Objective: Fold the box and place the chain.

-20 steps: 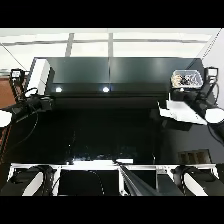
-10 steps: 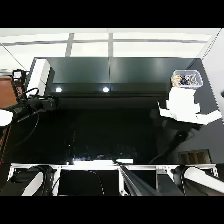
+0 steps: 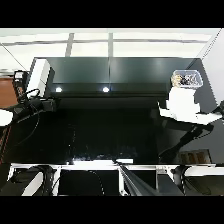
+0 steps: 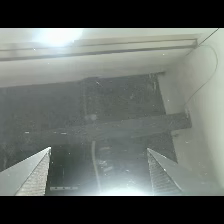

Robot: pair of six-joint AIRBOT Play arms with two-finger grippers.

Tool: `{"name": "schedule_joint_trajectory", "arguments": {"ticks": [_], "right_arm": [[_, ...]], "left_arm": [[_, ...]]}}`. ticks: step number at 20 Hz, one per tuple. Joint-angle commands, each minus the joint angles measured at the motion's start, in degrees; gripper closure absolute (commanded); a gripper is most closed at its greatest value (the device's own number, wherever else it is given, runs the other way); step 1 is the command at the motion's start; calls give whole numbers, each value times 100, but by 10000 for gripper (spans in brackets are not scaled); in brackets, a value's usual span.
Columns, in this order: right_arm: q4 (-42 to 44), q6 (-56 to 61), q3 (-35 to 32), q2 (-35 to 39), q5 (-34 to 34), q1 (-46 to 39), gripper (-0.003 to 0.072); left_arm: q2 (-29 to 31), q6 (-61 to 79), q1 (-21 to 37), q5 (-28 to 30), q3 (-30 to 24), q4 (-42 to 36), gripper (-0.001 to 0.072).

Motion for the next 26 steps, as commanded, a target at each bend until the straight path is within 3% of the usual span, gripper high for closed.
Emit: {"name": "schedule_joint_trajectory", "arguments": {"ticks": [1,4,8,13,16,18,20,23,26], "right_arm": [[105,-483,114,-142,350,109,662],[431,-1054,111,-85,855,107,679],[2173,-1784,-345,396,1003,177,676],[4601,-3847,-3003,2144,-479,837,676],[6061,-4728,-4653,3069,-1445,1790,675],[6339,-4822,-5370,3379,-1825,2649,675],[6485,-4795,-5783,3434,-2218,3554,675],[6577,-4651,-5904,3434,-2889,4721,675],[6843,-4651,-5904,3434,-3265,5296,675]], "left_arm": [[-15,20,-4,46,-2,4,-8],[-61,-4,-4,37,-2,-98,-3],[-63,70,-92,-188,0,-597,-3],[-83,79,-935,-527,-2,-726,-2],[-304,81,-1526,-177,0,-1276,-2],[-621,79,-1696,31,61,-1668,12],[-1193,76,-1657,-391,387,-1945,12],[-2363,212,-1344,-1690,1161,-2424,11],[-3432,393,-990,-2833,1591,-2715,10]]}}
